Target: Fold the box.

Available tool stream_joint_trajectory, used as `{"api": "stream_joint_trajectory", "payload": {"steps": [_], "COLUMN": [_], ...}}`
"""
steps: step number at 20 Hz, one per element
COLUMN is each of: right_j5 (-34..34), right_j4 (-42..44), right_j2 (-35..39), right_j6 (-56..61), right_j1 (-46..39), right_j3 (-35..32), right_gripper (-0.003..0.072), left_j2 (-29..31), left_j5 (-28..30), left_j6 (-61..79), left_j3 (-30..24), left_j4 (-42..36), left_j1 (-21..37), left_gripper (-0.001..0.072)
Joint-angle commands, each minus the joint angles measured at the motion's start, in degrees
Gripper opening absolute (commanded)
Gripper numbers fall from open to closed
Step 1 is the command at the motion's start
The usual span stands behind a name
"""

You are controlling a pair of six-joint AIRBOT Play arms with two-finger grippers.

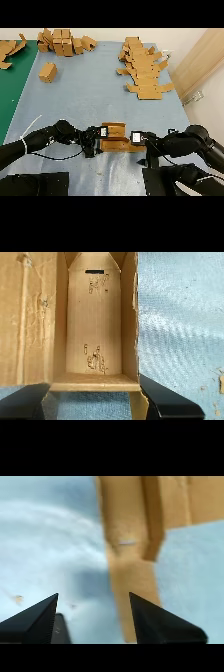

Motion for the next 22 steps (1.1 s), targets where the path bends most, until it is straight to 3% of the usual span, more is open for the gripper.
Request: {"api": "stream_joint_trajectory", "payload": {"steps": [1, 7, 15, 22], "right_j5": [-2.6, -2.3, -2.3, -2.3], "right_j4": [11.2, 11.0, 10.4, 10.4], "right_j2": [0.2, 0.2, 0.1, 0.1], "right_j6": [3.4, 5.8, 5.8, 5.8], "right_j1": [0.0, 0.0, 0.0, 0.0], "right_j3": [0.0, 0.0, 0.0, 0.0], "right_gripper": [0.0710, 0.0710, 0.0710, 0.0710], "left_j2": [0.0, 1.0, 4.4, 4.0], "left_j5": [-0.3, -0.3, -0.5, 0.2], "left_j6": [0.0, -2.6, -14.6, -14.3], "left_j3": [0.0, 0.0, -0.1, -0.6], "left_j4": [0.0, 1.2, 12.3, 12.9], "left_j1": [0.0, 0.3, 3.7, 3.7], "left_gripper": [0.0474, 0.0474, 0.0474, 0.0474]}}
